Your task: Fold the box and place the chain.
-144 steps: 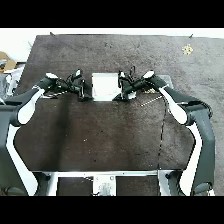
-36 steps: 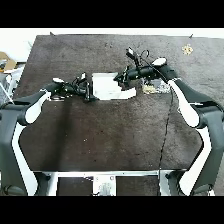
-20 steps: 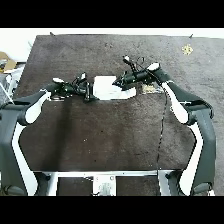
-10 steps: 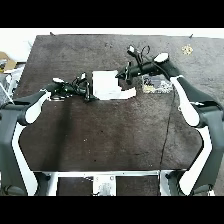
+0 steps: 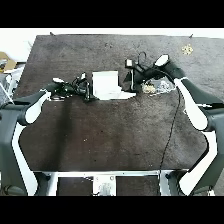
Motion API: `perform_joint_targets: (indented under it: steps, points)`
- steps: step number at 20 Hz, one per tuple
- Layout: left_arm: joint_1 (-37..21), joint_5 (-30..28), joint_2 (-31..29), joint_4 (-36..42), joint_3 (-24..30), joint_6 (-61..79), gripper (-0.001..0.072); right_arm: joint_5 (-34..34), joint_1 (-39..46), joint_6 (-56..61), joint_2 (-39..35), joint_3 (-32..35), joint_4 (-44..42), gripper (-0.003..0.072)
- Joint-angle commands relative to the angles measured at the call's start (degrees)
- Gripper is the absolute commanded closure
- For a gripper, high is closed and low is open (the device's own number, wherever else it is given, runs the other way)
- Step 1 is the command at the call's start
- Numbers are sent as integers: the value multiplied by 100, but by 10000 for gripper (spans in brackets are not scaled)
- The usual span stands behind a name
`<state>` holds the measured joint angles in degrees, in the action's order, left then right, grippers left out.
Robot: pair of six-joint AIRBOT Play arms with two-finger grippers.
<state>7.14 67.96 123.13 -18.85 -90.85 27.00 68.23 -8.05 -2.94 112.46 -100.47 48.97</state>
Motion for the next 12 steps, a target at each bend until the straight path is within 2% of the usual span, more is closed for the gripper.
perform_joint_targets:
  steps: [1, 5, 8, 12]
  points:
    - [-4, 0, -2, -2, 2, 0, 424, -140, -44, -254, 260, 72, 184, 12]
    - [-4, -2, -2, -2, 2, 0, 424, -262, -168, -350, 280, 72, 181, 74]
    - [-4, -2, -2, -2, 2, 0, 424, -157, -175, -328, 280, 72, 70, 192]
    - [-4, -2, -2, -2, 2, 0, 424, -162, -175, -225, 280, 72, -195, 200]
